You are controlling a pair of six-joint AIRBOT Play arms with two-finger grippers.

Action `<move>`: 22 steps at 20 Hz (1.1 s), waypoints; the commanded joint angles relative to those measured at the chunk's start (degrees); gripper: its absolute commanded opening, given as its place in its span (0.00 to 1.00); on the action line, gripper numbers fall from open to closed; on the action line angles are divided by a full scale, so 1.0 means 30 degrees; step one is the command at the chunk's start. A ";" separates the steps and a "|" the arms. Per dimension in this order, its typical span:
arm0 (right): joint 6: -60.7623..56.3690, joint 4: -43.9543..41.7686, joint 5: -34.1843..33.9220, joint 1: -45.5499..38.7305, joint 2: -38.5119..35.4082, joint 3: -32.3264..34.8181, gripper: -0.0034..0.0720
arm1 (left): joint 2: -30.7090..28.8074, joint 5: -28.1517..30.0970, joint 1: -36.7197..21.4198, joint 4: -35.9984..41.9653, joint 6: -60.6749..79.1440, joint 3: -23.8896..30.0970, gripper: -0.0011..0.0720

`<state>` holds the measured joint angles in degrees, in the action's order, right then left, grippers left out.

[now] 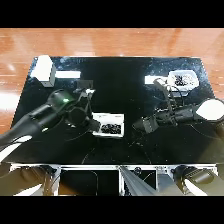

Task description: Fold the box and place the chain.

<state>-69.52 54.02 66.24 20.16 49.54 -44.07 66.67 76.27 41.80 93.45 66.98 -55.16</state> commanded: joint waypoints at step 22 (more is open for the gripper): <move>0.5064 0.1821 0.4248 0.5442 1.2830 -1.0739 0.95 | -0.7235 -0.2106 -0.9260 0.7584 0.8699 0.6426 0.66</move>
<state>-59.05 58.87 76.40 34.70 87.50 -76.01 44.93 70.19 14.06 115.77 92.53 -35.92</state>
